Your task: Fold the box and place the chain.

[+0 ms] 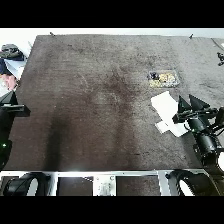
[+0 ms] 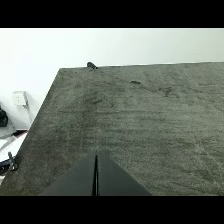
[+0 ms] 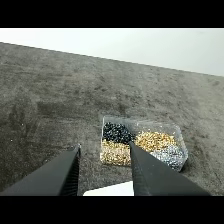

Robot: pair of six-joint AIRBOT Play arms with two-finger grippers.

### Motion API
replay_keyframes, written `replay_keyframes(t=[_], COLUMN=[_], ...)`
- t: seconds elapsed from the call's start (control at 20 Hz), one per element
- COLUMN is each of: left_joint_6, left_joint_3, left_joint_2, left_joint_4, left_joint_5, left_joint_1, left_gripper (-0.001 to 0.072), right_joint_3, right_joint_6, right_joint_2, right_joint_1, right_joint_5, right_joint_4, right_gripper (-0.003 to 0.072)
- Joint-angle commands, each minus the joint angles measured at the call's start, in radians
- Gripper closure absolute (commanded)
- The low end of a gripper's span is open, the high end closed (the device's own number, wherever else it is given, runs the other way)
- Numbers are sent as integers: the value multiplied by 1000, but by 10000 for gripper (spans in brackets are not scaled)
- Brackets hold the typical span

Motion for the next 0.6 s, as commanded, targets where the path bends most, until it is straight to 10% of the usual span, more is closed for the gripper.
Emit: replay_keyframes(t=[0.0, 0.25, 0.55], left_joint_6=[0, 0, 0], left_joint_3=[0, 0, 0], left_joint_2=[1, 1, 1], left_joint_4=[0, 0, 0], left_joint_5=[0, 0, 0], left_joint_1=[1, 1, 1], left_gripper=[698, 698, 698], right_joint_3=[2, 83, 368], right_joint_6=[1, 1, 2], right_joint_2=[0, -37, -389], right_joint_1=[0, 0, -161], right_joint_5=[-1, -79, -42], right_joint_4=[-3, -19, 102], right_gripper=[340, 258, 259])
